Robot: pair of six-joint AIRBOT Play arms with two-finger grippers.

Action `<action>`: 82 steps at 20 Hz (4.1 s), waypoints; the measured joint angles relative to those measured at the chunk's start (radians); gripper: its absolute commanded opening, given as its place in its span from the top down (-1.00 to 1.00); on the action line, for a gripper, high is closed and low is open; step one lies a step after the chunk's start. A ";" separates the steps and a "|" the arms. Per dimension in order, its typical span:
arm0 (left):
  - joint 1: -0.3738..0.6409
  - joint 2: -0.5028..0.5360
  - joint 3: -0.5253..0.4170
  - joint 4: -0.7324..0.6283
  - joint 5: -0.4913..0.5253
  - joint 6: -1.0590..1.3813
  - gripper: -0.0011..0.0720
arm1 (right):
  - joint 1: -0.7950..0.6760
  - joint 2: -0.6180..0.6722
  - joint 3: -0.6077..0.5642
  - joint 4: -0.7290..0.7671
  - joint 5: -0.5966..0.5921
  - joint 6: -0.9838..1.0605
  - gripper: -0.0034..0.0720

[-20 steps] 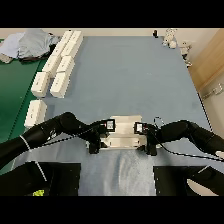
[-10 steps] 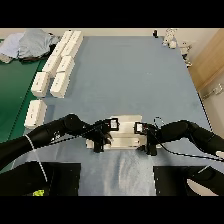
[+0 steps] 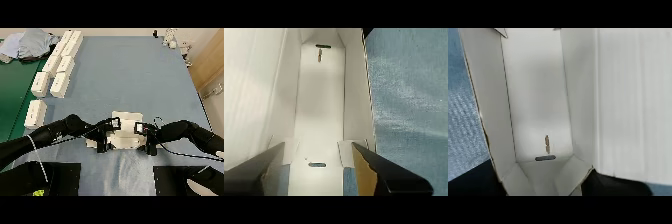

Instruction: Fold the box.

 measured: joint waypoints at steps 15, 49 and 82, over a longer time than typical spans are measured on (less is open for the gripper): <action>0.036 0.068 0.023 0.181 -0.088 -0.299 0.94 | 0.000 0.000 0.000 0.000 0.000 0.001 -0.53; 0.365 0.153 -0.164 0.169 -0.255 -1.413 0.94 | 0.000 0.000 0.000 -0.001 0.000 0.000 -0.53; 0.047 0.142 0.012 0.269 -0.119 -1.715 0.01 | 0.000 0.000 0.000 -0.003 0.000 0.000 -0.53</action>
